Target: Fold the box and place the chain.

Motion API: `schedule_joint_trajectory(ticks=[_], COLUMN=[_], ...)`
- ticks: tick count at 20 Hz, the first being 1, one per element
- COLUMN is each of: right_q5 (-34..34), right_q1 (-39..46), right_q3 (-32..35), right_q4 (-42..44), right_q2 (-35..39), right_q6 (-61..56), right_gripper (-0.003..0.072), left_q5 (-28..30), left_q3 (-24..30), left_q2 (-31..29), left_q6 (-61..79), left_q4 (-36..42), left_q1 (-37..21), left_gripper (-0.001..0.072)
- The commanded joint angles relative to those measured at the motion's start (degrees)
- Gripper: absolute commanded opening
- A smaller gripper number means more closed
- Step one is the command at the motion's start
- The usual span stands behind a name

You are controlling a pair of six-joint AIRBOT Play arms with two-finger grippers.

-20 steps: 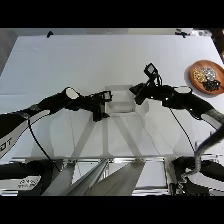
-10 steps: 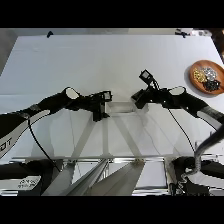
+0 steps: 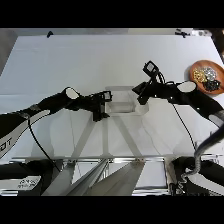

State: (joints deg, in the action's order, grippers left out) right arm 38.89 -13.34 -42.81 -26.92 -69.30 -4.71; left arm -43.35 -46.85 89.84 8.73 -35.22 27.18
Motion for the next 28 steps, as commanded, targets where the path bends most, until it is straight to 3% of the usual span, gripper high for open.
schedule_joint_trajectory(ticks=[1,4,5,6,7,8,11,12,14,15,18,21,28], right_q5=[8.74,19.87,22.01,22.25,21.86,21.38,18.34,17.46,16.96,16.2,11.45,4.92,3.63], right_q1=[0.02,0.02,0.02,0.02,0.02,0.02,0.02,0.02,0.0,-0.42,-3.78,-7.04,-8.0], right_q3=[-0.28,-0.28,-0.28,-0.28,-0.28,-0.28,-0.28,-0.28,-0.26,-0.22,-0.15,-0.15,-0.04], right_q4=[-9.49,-20.44,-23.5,-26.18,-28.37,-30.08,-31.32,-31.06,-30.95,-31.56,-33.2,-33.46,-32.22], right_q2=[6.19,9.38,9.66,9.64,9.64,9.62,9.01,8.24,5.84,4.39,0.07,-2.95,-3.82], right_q6=[-3.17,-9.09,-9.86,-11.39,-11.98,-11.45,-6.4,-5.03,-3.58,-3.58,-3.58,-3.56,-1.18], right_gripper=[0.0009,0.0018,0.0086,0.0242,0.0349,0.0368,0.036,0.03,0.008,0.0031,0.0036,0.0139,0.0137], left_q5=[0.02,0.02,0.04,0.02,0.04,0.04,0.04,0.02,0.02,0.0,0.04,0.04,0.02], left_q3=[-0.07,-0.07,-0.07,-0.07,-0.07,-0.07,-0.07,-0.07,-0.07,-0.07,-0.07,-0.07,-0.07], left_q2=[-0.04,-0.02,-0.02,-0.02,-0.04,-0.02,-0.04,-0.04,-0.02,-0.02,-0.02,-0.04,-0.02], left_q6=[0.02,0.02,0.02,0.02,0.02,0.02,0.02,0.02,0.02,0.02,0.02,0.02,0.02], left_q4=[0.0,0.0,0.0,0.0,0.0,0.0,0.0,-0.02,0.0,0.0,0.0,0.0,-0.02], left_q1=[0.04,0.04,0.04,0.04,0.04,0.04,0.04,0.04,0.04,0.04,0.04,0.04,0.04], left_gripper=[0.0508,0.0508,0.0508,0.0508,0.0508,0.0508,0.0508,0.0508,0.0508,0.0508,0.0508,0.0508,0.0508])
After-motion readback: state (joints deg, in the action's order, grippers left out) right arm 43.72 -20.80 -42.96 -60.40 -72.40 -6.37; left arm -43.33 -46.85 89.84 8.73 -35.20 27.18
